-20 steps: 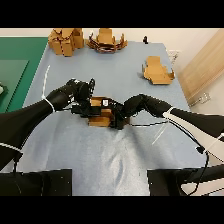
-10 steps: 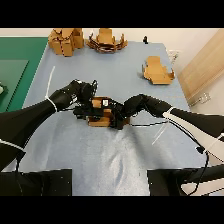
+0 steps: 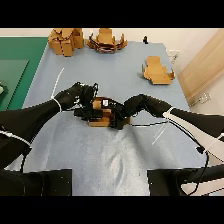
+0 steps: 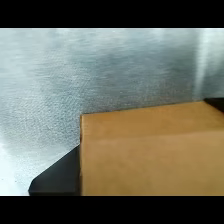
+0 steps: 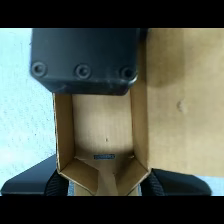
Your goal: Fold the box.
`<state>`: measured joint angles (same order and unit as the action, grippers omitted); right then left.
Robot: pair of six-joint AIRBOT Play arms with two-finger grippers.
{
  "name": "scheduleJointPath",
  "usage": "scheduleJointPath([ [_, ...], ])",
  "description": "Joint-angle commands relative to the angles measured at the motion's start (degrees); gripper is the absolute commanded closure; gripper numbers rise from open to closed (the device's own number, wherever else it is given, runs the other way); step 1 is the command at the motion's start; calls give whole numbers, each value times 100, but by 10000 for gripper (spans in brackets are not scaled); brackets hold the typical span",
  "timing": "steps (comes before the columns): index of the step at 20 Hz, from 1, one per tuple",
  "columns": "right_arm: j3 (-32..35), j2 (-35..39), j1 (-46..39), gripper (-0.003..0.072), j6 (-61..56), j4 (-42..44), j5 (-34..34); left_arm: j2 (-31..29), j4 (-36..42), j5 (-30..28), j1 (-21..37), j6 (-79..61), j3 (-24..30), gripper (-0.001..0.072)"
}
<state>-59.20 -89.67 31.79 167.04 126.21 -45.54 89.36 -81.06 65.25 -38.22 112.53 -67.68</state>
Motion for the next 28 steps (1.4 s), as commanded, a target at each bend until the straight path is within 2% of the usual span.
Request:
scheduleJointPath([
  [1, 0, -2, 0, 532, -2, 0, 0, 20, 33, -28, -2, -66, -50, 700],
  [6, 0, -2, 0, 532, -2, 0, 0, 13, 55, -13, 0, -107, -125, 696],
  [7, 0, -2, 0, 532, -4, 0, -2, 0, 50, 28, 0, -120, -157, 568],
  [8, 0, -2, 0, 532, -4, 0, 0, -39, 44, 26, 0, -129, -160, 231],
  [9, 0, -2, 0, 532, -2, 0, -2, -101, 0, 2, 2, -131, -160, 185],
  [13, 0, -2, 0, 532, -2, 0, -2, -420, -20, -66, 92, -479, -157, 184],
  [15, 0, -2, 0, 532, -4, 0, -4, -590, 11, -2, 236, -997, -131, 106],
  [18, 0, -2, -2, 532, -4, 0, -4, -992, 251, 85, 597, -1858, 22, 106],
  [20, 0, -2, 0, 532, -2, 0, -2, -1368, 638, 85, 940, -2699, 188, 69],
  [22, 0, -2, 0, 532, -4, 0, -4, -1762, 1099, 251, 1388, -4028, 442, 68],
  [25, 0, -2, 0, 532, -4, 2, -2, -2282, 2234, 721, 2168, -8205, 1115, 69],
  [28, 0, -2, 0, 532, -4, 4, -7, -2133, 2983, 968, 2887, -9864, 1451, 69],
])
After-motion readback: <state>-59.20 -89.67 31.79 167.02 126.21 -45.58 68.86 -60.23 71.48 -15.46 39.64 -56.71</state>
